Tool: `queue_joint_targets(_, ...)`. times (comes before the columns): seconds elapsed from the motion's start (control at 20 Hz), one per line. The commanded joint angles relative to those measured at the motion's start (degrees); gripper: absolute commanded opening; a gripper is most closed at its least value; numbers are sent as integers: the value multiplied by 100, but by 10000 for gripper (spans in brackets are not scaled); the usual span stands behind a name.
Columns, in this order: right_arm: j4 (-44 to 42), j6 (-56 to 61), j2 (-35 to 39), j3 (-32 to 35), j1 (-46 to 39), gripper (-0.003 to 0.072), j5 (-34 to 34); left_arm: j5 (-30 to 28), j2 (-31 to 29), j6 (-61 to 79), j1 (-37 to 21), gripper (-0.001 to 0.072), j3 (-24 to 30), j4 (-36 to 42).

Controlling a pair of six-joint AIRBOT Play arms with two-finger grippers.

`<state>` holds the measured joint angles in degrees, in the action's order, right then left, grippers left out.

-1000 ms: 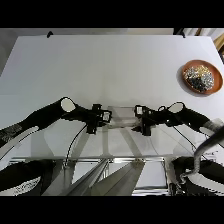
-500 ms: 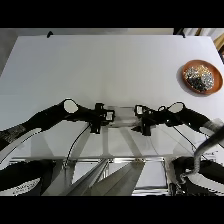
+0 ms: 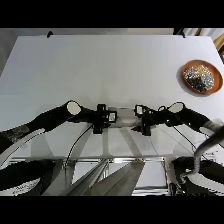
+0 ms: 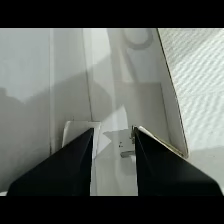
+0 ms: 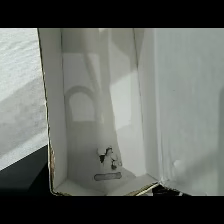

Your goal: Fold the box and place the chain.

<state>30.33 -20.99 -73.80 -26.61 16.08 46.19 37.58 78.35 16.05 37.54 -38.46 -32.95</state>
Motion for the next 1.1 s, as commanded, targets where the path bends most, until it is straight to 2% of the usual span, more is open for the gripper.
queue_joint_targets(0.0, 2, -4, 0, 0, 4, 458, 9, 225, -15, -170, 4, 259, -2, -7)
queue_joint_targets(0.05, 2, -4, 0, 0, 4, 458, 9, 256, -63, -396, -9, 182, -2, -114)
queue_joint_targets(0.1, 2, -4, 0, 0, 4, 458, 9, 267, -142, -702, -44, 59, -2, -271)
queue_joint_targets(0.15, 2, -4, 0, 0, 4, 458, 9, 326, -238, -979, -109, 8, -2, -448)
queue_joint_targets(0.35, 2, -4, 0, 0, 4, 458, 11, 1012, -866, -2402, -658, 6, 0, -1224)
queue_joint_targets(0.6, 2, -4, 0, 0, 4, 458, 9, 2616, -1746, -4223, -1858, 6, 0, -2100)
queue_joint_targets(0.7, 2, -4, 0, 0, 4, 458, 9, 2656, -1967, -4994, -2396, 6, 0, -2157)
queue_joint_targets(0.85, 2, -4, 0, 0, 4, 458, 11, 2640, -1926, -6564, -2986, 6, 46, -2164)
queue_joint_targets(1.05, 2, -4, 0, 0, 4, 458, 11, 2492, -1298, -7311, -2964, 6, 157, -2081)
